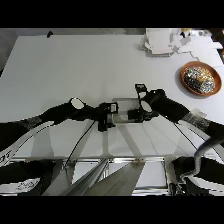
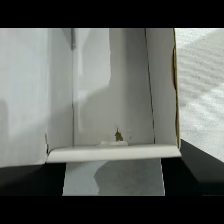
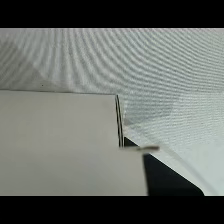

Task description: Fold the box and place the chain.

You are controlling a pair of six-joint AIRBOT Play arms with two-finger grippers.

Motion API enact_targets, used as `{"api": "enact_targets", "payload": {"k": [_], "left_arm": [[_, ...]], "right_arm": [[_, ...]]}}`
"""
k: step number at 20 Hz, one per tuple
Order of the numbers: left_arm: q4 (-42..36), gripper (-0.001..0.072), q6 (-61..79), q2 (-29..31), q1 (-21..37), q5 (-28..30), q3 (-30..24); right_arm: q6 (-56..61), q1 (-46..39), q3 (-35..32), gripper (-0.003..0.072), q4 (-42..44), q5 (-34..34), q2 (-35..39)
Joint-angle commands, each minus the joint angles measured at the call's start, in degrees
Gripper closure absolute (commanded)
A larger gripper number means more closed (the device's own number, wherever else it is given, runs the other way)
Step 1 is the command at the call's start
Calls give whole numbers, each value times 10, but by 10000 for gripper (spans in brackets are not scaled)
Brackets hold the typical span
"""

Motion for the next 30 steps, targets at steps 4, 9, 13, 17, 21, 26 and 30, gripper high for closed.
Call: {"api": "enact_targets", "payload": {"k": [4, 9, 13, 17, 21, 26, 30], "left_arm": [[0, 438, 0, 1, 0, 0, 0], [0, 438, 0, 1, 0, 0, 0], [0, 438, 0, 1, 0, 0, 0], [0, 438, 0, 1, 0, 0, 0], [0, 438, 0, 1, 0, 0, 0], [0, 438, 0, 1, 0, 0, 0], [0, 438, 0, 1, 0, 0, 0]], "right_arm": [[-14, -1, -15, 529, 2, -13, 0], [-14, -1, -21, 665, 3, -14, 0], [-18, -1, -21, 643, 3, -17, 0], [-18, -1, -21, 535, 3, -18, 2], [-19, -1, -21, 665, 2, -24, 3], [-98, -1, -21, 504, 0, -7, 46], [-148, -1, -12, 489, -4, 24, 141]]}}
